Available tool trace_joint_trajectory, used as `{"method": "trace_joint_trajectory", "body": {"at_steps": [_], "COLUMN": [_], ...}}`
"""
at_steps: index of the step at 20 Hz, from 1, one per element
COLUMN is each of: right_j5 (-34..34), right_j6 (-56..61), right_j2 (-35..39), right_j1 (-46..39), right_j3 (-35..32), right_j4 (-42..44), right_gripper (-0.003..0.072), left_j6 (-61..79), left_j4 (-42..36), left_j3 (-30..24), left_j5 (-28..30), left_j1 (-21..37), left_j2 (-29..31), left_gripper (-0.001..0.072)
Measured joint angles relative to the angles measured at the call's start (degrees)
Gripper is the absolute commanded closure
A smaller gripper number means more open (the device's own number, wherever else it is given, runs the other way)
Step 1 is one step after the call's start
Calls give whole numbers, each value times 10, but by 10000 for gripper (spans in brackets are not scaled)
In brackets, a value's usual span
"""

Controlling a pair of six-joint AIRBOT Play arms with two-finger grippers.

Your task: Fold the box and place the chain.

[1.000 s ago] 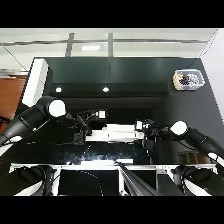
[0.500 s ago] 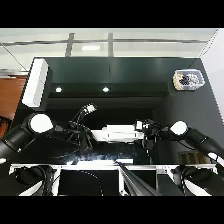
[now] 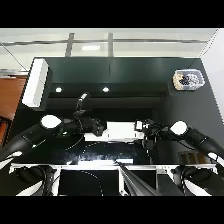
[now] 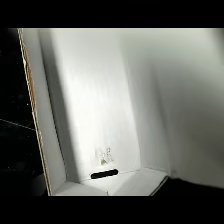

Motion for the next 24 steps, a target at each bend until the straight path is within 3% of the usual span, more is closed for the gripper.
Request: {"method": "trace_joint_trajectory", "body": {"at_steps": [4, 9, 12, 15, 20, 24], "right_j5": [0, 0, 0, 0, 0, 0], "right_j6": [0, 0, 0, 0, 0, 0], "right_j2": [0, 0, 0, 0, 0, 0], "right_j1": [0, 0, 0, 0, 0, 0], "right_j3": [0, 0, 0, 0, 0, 0], "right_j4": [0, 0, 0, 0, 0, 0], "right_gripper": [432, 432, 432, 432, 432, 432], "left_j6": [158, 198, 150, 59, -106, -151], "left_j4": [-154, -172, -98, 31, 273, 364], "left_j3": [6, 13, 34, 75, 150, 177], "left_j5": [23, 78, 87, 84, 15, -21], "left_j1": [0, -2, -20, -38, -41, -40], "left_j2": [-43, -70, -94, -122, -162, -172], "left_gripper": [688, 689, 689, 688, 688, 688]}}
